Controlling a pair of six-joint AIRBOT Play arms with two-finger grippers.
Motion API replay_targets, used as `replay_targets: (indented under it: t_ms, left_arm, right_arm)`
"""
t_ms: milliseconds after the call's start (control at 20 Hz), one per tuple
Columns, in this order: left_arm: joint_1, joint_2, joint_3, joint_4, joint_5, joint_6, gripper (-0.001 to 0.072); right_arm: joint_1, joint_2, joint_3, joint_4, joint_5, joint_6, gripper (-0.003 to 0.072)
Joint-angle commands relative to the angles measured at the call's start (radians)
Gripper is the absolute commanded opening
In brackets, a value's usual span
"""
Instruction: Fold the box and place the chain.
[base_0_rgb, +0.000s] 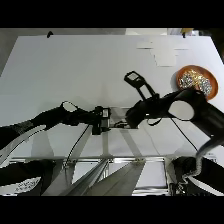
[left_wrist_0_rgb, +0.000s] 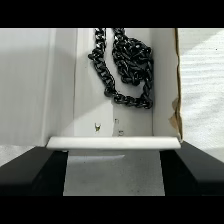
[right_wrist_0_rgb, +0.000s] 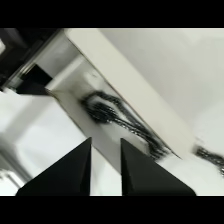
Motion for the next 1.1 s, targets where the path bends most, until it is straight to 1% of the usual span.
replay_targets:
  t_ms: [0, 50, 150, 200, 250, 350, 450, 600, 850, 1050]
  left_arm:
    - [0.000, 0.001, 0.000, 0.000, 0.000, 0.000, 0.0136]
    - [0.000, 0.001, 0.000, 0.000, 0.000, 0.000, 0.0136]
    - [0.000, 0.001, 0.000, 0.000, 0.000, 0.000, 0.0136]
    - [0.000, 0.001, 0.000, 0.000, 0.000, 0.000, 0.0136]
    - [0.000, 0.001, 0.000, 0.000, 0.000, 0.000, 0.0136]
    - [0.000, 0.001, 0.000, 0.000, 0.000, 0.000, 0.0136]
    - [0.000, 0.001, 0.000, 0.000, 0.000, 0.000, 0.0136]
    - [0.000, 0.001, 0.000, 0.000, 0.000, 0.000, 0.0136]
    - [0.000, 0.001, 0.000, 0.000, 0.000, 0.000, 0.0136]
    - [0.000, 0.001, 0.000, 0.000, 0.000, 0.000, 0.0136]
  right_arm:
    - [-0.122, 0.062, 0.011, -0.190, 0.194, -0.121, 0.0155]
    - [-0.171, 0.061, -0.006, -0.204, 0.218, -0.183, 0.0155]
    - [-0.260, 0.061, -0.084, -0.204, 0.187, -0.329, 0.0166]
    - [-0.289, 0.061, -0.129, -0.204, 0.151, -0.407, 0.0194]
    - [-0.311, 0.059, -0.174, -0.205, 0.103, -0.476, 0.0206]
    - [-0.332, 0.056, -0.241, -0.211, 0.003, -0.578, 0.0206]
    - [-0.334, 0.055, -0.279, -0.217, -0.061, -0.637, 0.0206]
    - [-0.334, 0.020, -0.292, -0.217, -0.113, -0.687, 0.0205]
    - [-0.334, -0.120, -0.292, -0.211, -0.113, -0.714, 0.0203]
    - [-0.334, -0.148, -0.292, -0.211, -0.153, -0.714, 0.0202]
